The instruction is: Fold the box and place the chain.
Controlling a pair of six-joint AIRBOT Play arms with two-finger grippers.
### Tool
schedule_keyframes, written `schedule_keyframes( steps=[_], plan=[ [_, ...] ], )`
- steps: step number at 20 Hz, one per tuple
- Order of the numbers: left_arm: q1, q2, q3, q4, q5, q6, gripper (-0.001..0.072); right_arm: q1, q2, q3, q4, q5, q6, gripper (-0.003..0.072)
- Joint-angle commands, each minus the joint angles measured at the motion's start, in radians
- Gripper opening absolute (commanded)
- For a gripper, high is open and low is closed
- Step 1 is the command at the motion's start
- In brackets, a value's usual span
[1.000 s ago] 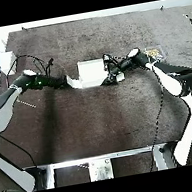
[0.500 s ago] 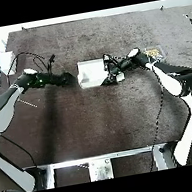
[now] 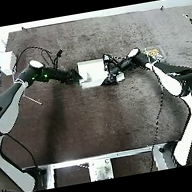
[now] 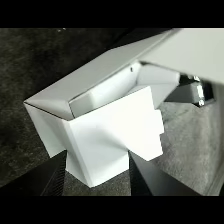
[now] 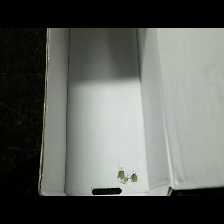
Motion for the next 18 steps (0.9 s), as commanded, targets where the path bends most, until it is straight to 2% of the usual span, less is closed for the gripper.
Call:
schedule_keyframes(
  steps=[1, 11, 18],
  plan=[
    [-0.034, 0.001, 0.037, 0.075, 0.018, -0.114, 0.0414, 0.001, 0.001, 0.000, 0.000, 0.000, 0.000, 0.0439],
    [-0.143, 0.000, 0.112, 0.400, 0.123, -0.512, 0.0414, 0.001, 0.000, 0.000, 0.000, 0.000, 0.000, 0.0439],
    [-0.205, -0.002, 0.133, 0.570, 0.145, -0.696, 0.0413, 0.001, 0.000, 0.000, 0.000, 0.000, 0.000, 0.0439]
  ],
)
